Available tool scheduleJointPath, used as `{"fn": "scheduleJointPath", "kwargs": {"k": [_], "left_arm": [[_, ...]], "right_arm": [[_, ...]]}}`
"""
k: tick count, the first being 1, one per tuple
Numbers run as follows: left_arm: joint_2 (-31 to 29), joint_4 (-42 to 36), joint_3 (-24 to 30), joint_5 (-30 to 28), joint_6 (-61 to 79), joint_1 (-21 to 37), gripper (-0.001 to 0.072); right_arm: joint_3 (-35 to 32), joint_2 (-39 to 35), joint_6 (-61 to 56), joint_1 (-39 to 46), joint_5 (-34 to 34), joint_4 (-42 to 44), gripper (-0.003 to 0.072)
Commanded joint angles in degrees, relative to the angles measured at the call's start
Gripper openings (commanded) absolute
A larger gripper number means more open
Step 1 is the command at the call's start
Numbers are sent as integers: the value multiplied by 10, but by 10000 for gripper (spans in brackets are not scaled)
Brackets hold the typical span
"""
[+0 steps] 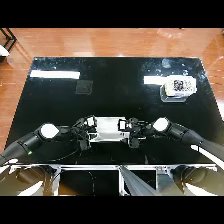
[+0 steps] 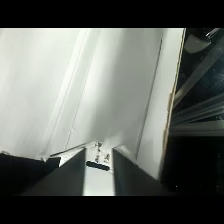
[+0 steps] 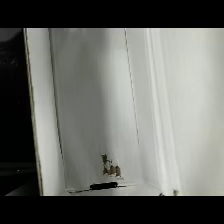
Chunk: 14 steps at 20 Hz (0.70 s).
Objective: Fold the box and place the chain.
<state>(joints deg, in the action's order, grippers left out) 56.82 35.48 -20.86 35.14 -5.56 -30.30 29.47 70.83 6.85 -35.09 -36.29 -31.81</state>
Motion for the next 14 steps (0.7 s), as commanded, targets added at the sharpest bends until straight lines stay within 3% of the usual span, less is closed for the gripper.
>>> {"fn": "scheduleJointPath", "kwargs": {"k": [1,3,5,6,7,9,10,12,13,14], "left_arm": [[1,-2,0,-2,0,0,364],[1,-2,0,1,0,0,360],[1,-2,0,9,0,0,293],[1,-2,0,12,0,0,319],[1,-2,0,13,0,0,425],[1,-2,0,13,0,0,451],[0,-2,0,13,0,0,405],[-5,-2,0,13,-3,1,82],[-12,-1,0,14,-7,3,23],[-23,2,0,17,-25,6,24]], "right_arm": [[0,0,0,0,-1,0,306],[0,0,0,0,-1,0,306],[0,0,0,0,-1,0,306],[0,0,0,0,-1,0,306],[0,0,0,0,-1,0,307],[0,0,0,0,-1,0,307],[0,0,0,0,-1,0,307],[0,0,0,0,-1,0,307],[0,0,0,0,-1,0,306],[0,0,0,0,-1,0,307]]}}
